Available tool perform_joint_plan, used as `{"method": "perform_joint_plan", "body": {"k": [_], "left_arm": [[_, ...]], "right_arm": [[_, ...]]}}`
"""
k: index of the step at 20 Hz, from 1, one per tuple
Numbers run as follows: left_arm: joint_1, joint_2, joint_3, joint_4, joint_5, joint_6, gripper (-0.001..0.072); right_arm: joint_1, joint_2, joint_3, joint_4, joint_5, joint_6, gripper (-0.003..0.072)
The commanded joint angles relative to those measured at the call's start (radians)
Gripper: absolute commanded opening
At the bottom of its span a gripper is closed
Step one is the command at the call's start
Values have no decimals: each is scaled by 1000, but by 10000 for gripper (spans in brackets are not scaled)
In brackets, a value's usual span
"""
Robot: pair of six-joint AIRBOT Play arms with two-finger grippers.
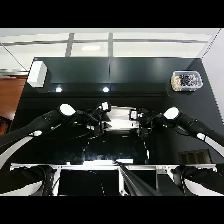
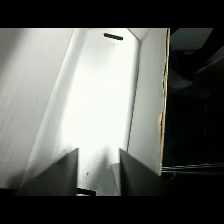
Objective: Fold the box and place the chain.
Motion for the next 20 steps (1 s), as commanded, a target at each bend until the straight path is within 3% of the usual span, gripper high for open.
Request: {"method": "perform_joint_plan", "body": {"k": [1, 2, 3, 5, 8, 10, 12, 14, 16, 18, 20], "left_arm": [[-3, -3, 2, -3, 3, 9, 158], [-4, -3, 2, -3, -1, 9, 155], [-2, 5, 2, -1, -6, 9, 56], [20, 66, 2, 40, -11, -58, 29], [97, 243, 2, 315, -46, -422, 29], [185, 377, 0, 566, -96, -747, 29], [296, 451, -5, 708, -143, -990, 29], [433, 447, -20, 691, -203, -1295, 29], [539, 396, -47, 565, -298, -1485, 29], [592, 307, -80, 364, -386, -1385, 28], [569, 195, -84, 307, -420, -1348, 28]], "right_arm": [[0, 0, 0, 1, 0, 0, 243], [0, 0, 0, 1, 0, 0, 243], [0, 0, 0, 1, 0, 0, 243], [0, 0, 0, 1, 0, 0, 243], [0, 0, 0, 0, 0, 0, 243], [0, 0, 0, 1, 0, 0, 243], [0, 0, 0, 1, 0, 0, 243], [0, 0, 0, 1, 0, 0, 243], [0, 1, 0, 1, 0, 0, 243], [0, 0, 0, 1, 0, 0, 243], [0, 0, 0, 1, 0, 0, 243]]}}
